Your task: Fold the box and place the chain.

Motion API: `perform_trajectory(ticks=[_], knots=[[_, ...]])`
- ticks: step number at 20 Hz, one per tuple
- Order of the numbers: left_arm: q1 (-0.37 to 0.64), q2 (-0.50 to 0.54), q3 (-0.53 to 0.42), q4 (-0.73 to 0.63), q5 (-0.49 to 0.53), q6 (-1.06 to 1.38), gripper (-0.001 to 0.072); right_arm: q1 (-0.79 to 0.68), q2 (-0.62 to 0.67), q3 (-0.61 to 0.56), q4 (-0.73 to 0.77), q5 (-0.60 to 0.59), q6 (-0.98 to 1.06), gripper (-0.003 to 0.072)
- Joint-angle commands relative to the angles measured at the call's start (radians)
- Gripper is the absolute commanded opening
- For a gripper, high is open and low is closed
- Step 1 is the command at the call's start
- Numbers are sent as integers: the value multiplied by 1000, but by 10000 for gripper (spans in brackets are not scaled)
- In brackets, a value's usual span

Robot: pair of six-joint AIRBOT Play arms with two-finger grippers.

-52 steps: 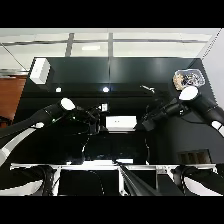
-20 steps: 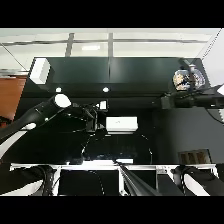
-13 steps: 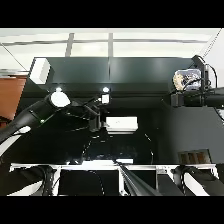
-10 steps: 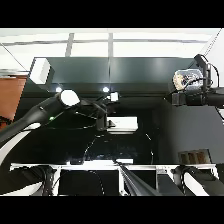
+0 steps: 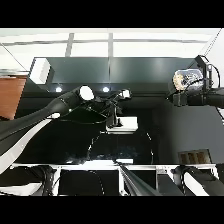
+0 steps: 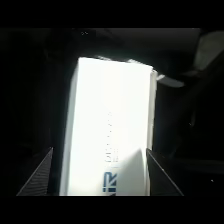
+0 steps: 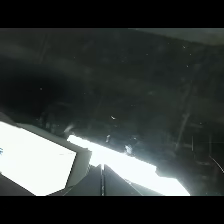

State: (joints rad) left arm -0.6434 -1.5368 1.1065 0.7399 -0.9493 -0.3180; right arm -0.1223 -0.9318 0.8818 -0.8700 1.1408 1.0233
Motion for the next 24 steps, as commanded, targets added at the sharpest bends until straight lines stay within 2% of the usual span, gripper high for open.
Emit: perform_trajectory(ticks=[1,9,12,16,20,24], knots=[[-3,-21,11,-10,-51,-4,704,0,1,1,-3,-7,-2,20],[-29,-21,14,-2,-51,57,706,0,0,1,-2,-23,-2,20],[-59,-22,14,66,-37,57,707,0,0,1,-2,-24,-2,20],[-111,-42,13,118,16,72,707,0,0,1,-2,-24,-2,20],[-163,-53,13,125,124,89,707,0,0,1,-2,-24,-1,20],[-210,-53,13,278,166,93,707,0,0,1,-2,-27,2,20]])
